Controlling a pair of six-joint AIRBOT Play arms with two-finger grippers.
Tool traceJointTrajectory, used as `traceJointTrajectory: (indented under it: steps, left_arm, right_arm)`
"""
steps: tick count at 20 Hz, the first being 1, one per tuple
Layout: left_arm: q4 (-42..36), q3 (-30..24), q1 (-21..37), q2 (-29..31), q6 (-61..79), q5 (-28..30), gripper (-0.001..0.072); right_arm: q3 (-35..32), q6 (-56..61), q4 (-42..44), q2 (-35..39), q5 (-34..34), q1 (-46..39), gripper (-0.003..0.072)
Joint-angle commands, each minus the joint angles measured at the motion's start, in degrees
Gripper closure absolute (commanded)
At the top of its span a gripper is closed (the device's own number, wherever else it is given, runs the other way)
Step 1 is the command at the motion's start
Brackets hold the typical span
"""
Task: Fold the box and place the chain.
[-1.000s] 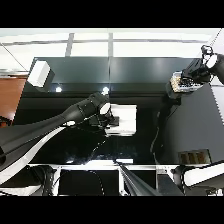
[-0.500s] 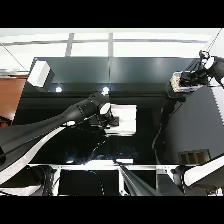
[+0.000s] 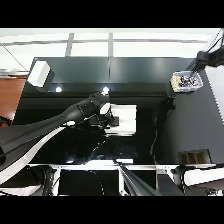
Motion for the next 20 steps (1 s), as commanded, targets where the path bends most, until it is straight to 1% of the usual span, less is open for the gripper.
traceJointTrajectory:
  steps: [1, 4, 5, 7, 9, 10, 11, 12, 14, 16, 18, 20]
  left_arm:
    - [0.0, 0.0, 0.0, 0.0, 0.0, 0.0, 0.0687]
    - [0.0, 0.0, 0.0, 0.0, 0.0, 0.0, 0.0686]
    - [0.0, 0.0, 0.0, 0.0, 0.0, 0.1, 0.0686]
    - [0.0, 0.0, 0.1, 0.0, 0.0, 0.0, 0.0686]
    - [0.0, 0.0, 0.0, 0.0, 0.0, 0.0, 0.0686]
    - [0.0, 0.0, 0.0, 0.0, 0.0, 0.1, 0.0686]
    - [0.0, 0.0, 0.0, 0.0, 0.0, 0.1, 0.0686]
    - [0.0, 0.0, 0.0, 0.0, 0.0, 0.1, 0.0686]
    - [0.0, 0.0, 0.0, 0.0, 0.0, 0.0, 0.0686]
    - [0.0, 0.0, 0.0, 0.0, 0.0, 0.0, 0.0686]
    - [0.0, 0.0, 0.0, 0.0, 0.0, 0.0, 0.0686]
    - [0.0, 0.0, 0.0, 0.0, 0.0, 0.0, 0.0686]
  right_arm:
    - [0.7, -4.7, 6.8, 9.3, 4.6, 0.6, 0.0670]
    - [0.5, -6.1, 8.0, 15.9, 11.2, 2.6, 0.0670]
    - [-0.1, -7.4, 11.0, 18.2, 13.0, 3.2, 0.0670]
    - [-1.0, -11.1, 20.3, 21.9, 16.5, 3.7, 0.0670]
    - [-2.9, -15.8, 27.3, 24.5, 22.5, 4.7, 0.0670]
    - [-5.3, -21.2, 30.3, 25.6, 26.8, 5.5, 0.0670]
    - [-9.3, -25.7, 33.9, 26.8, 31.7, 6.6, 0.0670]
    - [-14.3, -26.2, 37.4, 28.0, 33.5, 7.7, 0.0670]
    - [-24.5, -27.5, 42.3, 30.2, 32.2, 11.0, 0.0669]
    - [-32.2, -28.0, 46.0, 30.6, 29.3, 15.0, 0.0670]
    - [-37.5, -28.0, 48.0, 30.6, 24.4, 19.4, 0.0670]
    - [-40.0, -28.0, 48.2, 30.5, 20.4, 23.5, 0.0670]
